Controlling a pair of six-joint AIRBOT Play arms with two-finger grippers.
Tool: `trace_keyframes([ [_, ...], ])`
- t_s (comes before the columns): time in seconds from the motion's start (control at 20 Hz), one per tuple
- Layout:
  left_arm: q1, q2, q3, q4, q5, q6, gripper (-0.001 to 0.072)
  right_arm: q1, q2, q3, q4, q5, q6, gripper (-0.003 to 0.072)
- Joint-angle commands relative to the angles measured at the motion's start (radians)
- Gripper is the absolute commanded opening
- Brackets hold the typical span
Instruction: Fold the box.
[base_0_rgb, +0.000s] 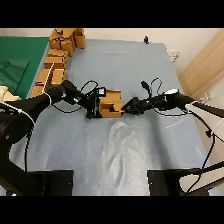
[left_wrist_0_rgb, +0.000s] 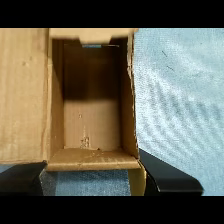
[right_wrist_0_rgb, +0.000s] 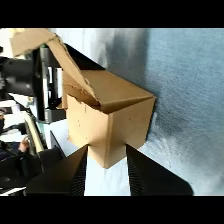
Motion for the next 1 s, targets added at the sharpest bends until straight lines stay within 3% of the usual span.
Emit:
trace_keyframes([
  [0.0, 0.0, 0.0, 0.0, 0.0, -0.001, 0.0, 0.0397, 0.051, 0.001, 0.058, -0.101, -0.064, 0.116, 0.0436],
  [0.35, 0.0, 0.0, 0.0, 0.0, 0.0, 0.0, 0.0397, 0.131, 0.001, 0.198, -0.313, -0.095, 0.335, 0.0437],
  [0.75, 0.0, 0.0, 0.0, 0.0, 0.0, 0.0, 0.0397, 0.242, 0.0, 0.299, -0.622, -0.105, 0.613, 0.0463],
  [0.95, 0.0, 0.0, 0.0, 0.0, 0.0, 0.0, 0.0397, 0.291, 0.0, 0.328, -0.705, -0.105, 0.686, 0.0463],
])
